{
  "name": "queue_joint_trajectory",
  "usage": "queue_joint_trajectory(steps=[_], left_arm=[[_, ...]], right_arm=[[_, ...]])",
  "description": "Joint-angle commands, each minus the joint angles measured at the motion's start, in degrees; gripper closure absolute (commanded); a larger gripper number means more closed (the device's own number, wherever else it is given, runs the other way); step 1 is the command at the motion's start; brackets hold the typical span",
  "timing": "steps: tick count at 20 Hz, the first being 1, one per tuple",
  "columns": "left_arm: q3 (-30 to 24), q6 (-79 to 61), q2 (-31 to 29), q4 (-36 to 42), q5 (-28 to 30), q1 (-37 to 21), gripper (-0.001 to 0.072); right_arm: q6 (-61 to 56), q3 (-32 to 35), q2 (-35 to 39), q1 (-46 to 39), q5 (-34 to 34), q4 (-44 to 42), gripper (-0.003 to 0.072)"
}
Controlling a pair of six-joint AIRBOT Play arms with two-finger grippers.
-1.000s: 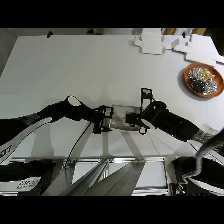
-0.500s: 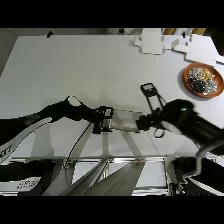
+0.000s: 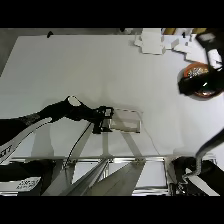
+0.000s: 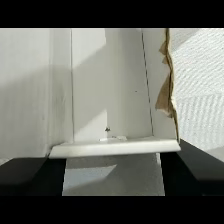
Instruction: Fold the box and place the chain.
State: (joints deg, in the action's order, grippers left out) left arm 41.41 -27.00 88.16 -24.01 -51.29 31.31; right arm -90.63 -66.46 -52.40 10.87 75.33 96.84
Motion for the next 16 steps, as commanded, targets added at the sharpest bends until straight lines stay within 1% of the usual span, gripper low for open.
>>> queue_joint_trajectory(steps=[1, 3, 9, 12, 16], left_arm=[[-0.02, 0.02, -0.04, 0.0, 0.07, -0.02, 0.0595], [-0.02, 0.02, -0.04, -0.02, 0.07, -0.02, 0.0595], [-0.02, 0.02, -0.04, 0.0, 0.07, -0.02, 0.0595], [-0.02, 0.02, -0.04, -0.02, 0.07, -0.02, 0.0595], [-0.02, 0.0, -0.04, 0.0, 0.07, -0.02, 0.0595]], right_arm=[[5.88, -5.05, -6.78, -11.93, -3.69, -4.81, 0.0279], [6.73, -6.47, -12.02, -14.49, -5.86, -7.37, 0.0279], [7.19, -12.79, -26.05, -18.21, -8.24, -7.02, 0.0279], [8.0, -13.79, -29.0, -20.98, -10.4, -6.62, 0.0279], [8.68, -13.79, -30.36, -25.09, -12.5, -6.6, 0.0279]])
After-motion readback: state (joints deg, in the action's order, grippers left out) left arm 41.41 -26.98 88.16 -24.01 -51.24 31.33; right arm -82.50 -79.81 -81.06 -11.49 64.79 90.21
